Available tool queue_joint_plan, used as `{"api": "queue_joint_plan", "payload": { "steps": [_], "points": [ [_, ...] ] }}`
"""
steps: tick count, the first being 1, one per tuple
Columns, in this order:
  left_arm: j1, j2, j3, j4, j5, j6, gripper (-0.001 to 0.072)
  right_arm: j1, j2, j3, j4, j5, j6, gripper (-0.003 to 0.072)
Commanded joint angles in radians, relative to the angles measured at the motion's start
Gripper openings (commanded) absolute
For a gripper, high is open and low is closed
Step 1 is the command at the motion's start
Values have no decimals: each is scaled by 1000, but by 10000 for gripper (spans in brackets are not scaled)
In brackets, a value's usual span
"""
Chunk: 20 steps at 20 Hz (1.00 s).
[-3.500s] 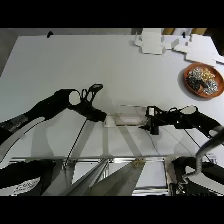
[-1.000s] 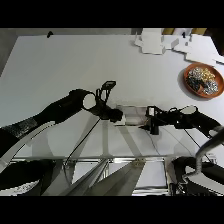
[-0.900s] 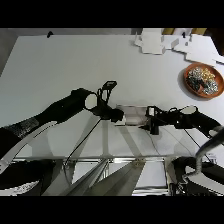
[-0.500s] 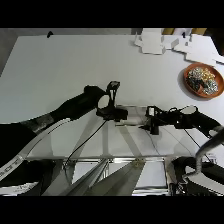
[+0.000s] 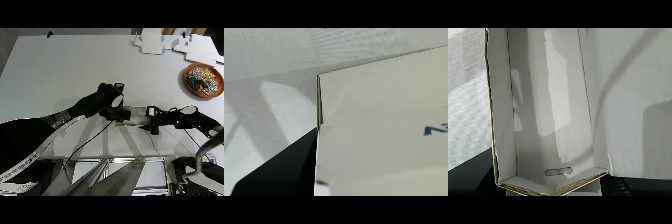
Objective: Fold the box and place the chain.
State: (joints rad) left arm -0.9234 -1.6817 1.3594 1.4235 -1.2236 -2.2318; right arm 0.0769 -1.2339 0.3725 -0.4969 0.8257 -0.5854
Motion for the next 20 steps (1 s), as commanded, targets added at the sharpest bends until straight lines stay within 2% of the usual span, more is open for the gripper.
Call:
{"api": "queue_joint_plan", "payload": {
  "steps": [1,7,9,14,16,20],
  "points": [
    [-17,-39,42,38,-35,-47,250,1,0,0,0,0,0,472],
    [-20,-66,42,55,-33,-161,247,1,0,0,0,0,0,472],
    [-21,-71,42,56,-28,-174,166,1,0,0,0,0,0,472],
    [-35,-92,42,55,-15,-177,125,1,0,0,0,0,0,472],
    [-39,-97,42,55,-16,-177,7,1,0,0,0,0,0,472],
    [-38,-97,42,57,-23,-177,7,1,0,0,0,0,0,472]
  ]
}}
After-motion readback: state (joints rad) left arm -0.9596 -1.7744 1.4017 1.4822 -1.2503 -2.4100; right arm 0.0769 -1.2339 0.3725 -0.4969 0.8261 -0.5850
